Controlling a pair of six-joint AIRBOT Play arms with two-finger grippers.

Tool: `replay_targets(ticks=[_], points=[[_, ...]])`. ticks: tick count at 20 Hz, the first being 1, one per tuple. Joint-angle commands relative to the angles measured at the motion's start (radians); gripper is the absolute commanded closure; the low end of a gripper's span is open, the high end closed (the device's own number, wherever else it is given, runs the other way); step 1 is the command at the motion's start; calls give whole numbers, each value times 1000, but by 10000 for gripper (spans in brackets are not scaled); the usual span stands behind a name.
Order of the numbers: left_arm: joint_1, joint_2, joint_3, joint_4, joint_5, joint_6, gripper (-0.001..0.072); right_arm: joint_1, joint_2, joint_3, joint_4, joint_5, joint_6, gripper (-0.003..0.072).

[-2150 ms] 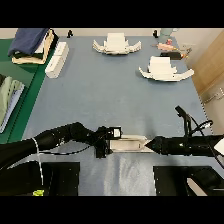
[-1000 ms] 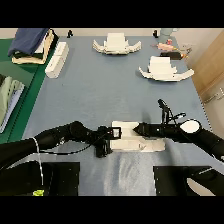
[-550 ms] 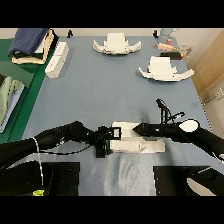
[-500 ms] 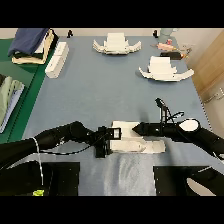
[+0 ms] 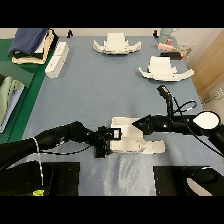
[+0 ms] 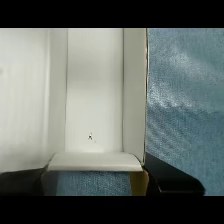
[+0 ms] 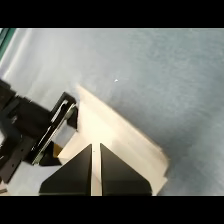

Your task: Fold the box.

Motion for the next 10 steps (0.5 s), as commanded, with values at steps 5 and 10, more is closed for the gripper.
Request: replay_targets(ticks=[5, 10], points=[[0, 0, 0, 0, 2, -2, 304, 1, 227, 10, -266, 300, -32, 315], [0, 0, 0, 0, 2, -2, 304, 1, 274, -81, -503, 288, -455, 85]])
